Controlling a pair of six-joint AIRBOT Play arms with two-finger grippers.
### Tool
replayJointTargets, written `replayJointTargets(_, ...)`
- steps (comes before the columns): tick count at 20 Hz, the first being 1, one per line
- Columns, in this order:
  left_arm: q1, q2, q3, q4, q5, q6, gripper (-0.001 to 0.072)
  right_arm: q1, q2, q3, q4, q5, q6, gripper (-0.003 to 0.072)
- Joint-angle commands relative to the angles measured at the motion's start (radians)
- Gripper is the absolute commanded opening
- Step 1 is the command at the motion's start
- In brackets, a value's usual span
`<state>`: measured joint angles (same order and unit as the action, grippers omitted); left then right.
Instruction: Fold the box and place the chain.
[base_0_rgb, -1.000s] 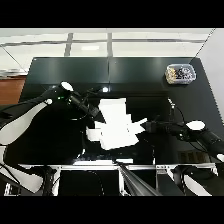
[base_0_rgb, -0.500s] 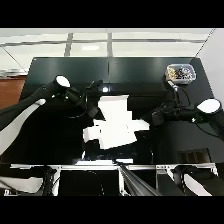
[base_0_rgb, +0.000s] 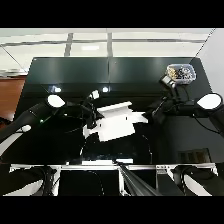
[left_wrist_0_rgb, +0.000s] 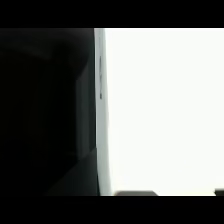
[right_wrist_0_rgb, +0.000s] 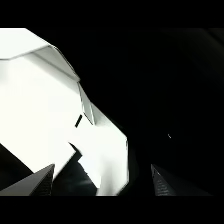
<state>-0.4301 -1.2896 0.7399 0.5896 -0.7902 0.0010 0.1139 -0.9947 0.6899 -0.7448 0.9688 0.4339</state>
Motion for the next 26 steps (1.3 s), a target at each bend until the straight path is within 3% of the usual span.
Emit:
replayJointTargets(1, -0.051, -0.012, -0.017, 0.012, 0.058, 0.195, 0.0024, 0.100, -0.002, 0.001, -0.132, -0.014, -0.184, 0.0716)
replayJointTargets(7, -0.087, -0.048, -0.017, -0.003, 0.190, 0.234, 0.0027, 0.193, -0.030, -0.037, -0.229, -0.032, -0.231, 0.0716)
replayJointTargets(17, -0.087, -0.074, -0.019, -0.003, 0.122, 0.228, 0.0026, 0.323, -0.033, -0.163, -0.208, -0.072, -0.355, 0.0716)
replayJointTargets(26, -0.087, -0.075, -0.019, -0.003, 0.124, 0.228, 0.0027, 0.402, -0.066, -0.201, -0.068, -0.387, -0.451, 0.0716)
